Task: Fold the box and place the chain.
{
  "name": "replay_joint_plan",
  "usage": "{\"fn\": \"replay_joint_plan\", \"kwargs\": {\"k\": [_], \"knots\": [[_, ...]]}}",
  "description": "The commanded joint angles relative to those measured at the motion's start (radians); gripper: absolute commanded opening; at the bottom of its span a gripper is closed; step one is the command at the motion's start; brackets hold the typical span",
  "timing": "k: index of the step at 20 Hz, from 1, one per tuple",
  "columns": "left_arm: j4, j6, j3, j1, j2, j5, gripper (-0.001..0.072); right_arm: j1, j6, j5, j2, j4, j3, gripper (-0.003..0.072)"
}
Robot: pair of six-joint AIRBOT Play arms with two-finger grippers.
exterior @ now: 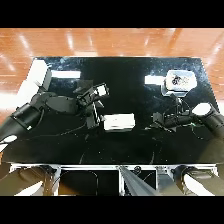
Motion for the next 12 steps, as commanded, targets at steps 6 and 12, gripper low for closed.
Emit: {"fn": "replay_joint_plan", "kwargs": {"k": [6, 12], "knots": [[-0.096, 0.287, 0.005, -0.023, -0.151, -0.013, 0.0619, -0.004, 0.005, -0.055, 0.000, 0.000, 0.001, 0.0028], [-0.093, 0.287, 0.005, -0.028, -0.191, -0.051, 0.0618, -0.004, 0.007, -0.073, 0.000, -0.001, 0.001, 0.0028]]}}
